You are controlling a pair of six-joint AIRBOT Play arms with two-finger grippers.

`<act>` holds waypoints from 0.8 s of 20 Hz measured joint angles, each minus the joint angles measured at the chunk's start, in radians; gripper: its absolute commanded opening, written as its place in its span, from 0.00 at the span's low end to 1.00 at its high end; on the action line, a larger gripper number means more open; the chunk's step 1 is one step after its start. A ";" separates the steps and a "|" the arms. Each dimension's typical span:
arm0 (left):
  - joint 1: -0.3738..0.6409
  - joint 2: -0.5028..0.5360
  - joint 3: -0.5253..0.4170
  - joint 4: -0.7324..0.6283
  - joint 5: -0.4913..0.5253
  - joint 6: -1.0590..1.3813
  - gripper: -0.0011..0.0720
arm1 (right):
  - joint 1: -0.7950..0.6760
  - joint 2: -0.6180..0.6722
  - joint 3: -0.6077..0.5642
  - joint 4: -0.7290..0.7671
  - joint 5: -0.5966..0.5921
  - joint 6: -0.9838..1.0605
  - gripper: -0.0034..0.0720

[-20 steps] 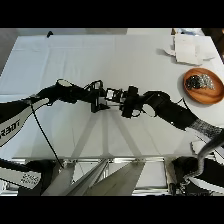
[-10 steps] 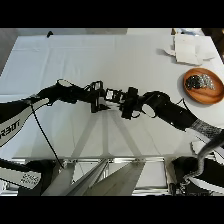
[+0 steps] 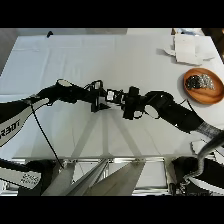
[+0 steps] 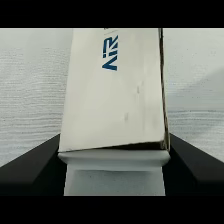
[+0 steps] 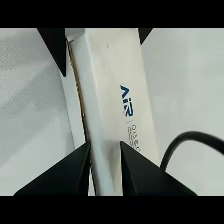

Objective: Fold the box and place the chain.

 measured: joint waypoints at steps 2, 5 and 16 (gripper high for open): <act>0.000 0.000 0.000 0.000 -0.002 0.000 0.52 | 0.000 0.010 0.000 -0.001 -0.001 0.000 0.46; 0.000 0.000 0.000 0.002 -0.003 0.000 0.52 | 0.000 0.024 0.000 -0.004 0.002 0.000 0.44; 0.000 0.000 0.000 0.004 -0.005 0.002 0.52 | -0.113 -0.002 0.014 0.527 0.010 0.209 0.06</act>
